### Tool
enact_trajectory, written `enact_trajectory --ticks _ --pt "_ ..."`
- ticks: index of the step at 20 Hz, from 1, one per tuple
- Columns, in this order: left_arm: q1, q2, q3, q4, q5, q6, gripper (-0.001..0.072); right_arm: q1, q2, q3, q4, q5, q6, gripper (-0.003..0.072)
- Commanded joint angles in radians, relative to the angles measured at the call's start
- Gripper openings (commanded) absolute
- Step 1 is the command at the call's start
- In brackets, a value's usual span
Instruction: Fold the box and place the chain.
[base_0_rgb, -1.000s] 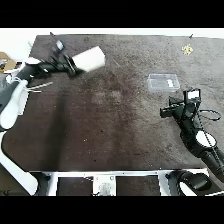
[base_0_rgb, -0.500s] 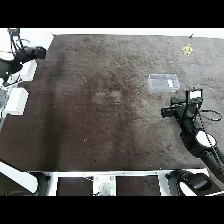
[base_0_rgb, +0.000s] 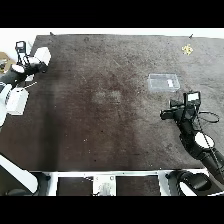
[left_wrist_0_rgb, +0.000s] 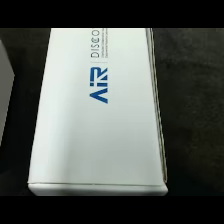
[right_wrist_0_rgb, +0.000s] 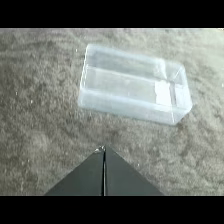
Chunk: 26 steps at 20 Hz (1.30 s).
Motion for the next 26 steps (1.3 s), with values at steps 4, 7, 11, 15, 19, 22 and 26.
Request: enact_trajectory --ticks 4,7,11,15,19,22,26 --pt "0.001 -0.015 -0.071 0.111 0.112 -0.158 0.0009 0.001 0.001 -0.021 -0.001 0.000 0.027 0.0003" --pt "0.001 -0.033 -0.072 0.110 0.121 -0.152 0.0010 0.001 0.001 -0.021 -0.001 0.001 0.027 0.0003" --pt "0.001 -0.045 -0.072 0.110 0.161 -0.151 0.0011 0.001 0.001 -0.021 0.000 0.001 0.027 0.0003" --pt "-0.001 -0.045 -0.072 0.111 0.195 -0.098 0.0267 0.001 0.001 -0.021 0.000 0.004 0.027 0.0003" --pt "-0.001 -0.037 -0.064 0.110 0.177 -0.020 0.0702 0.001 0.001 -0.021 -0.001 0.004 0.027 0.0003" --pt "-0.001 -0.017 -0.050 0.111 0.174 -0.019 0.0702 0.001 0.001 -0.021 -0.001 0.004 0.027 0.0004" --pt "-0.001 0.071 0.005 0.111 0.117 -0.020 0.0702 0.001 0.001 -0.021 -0.001 0.002 0.026 0.0003"
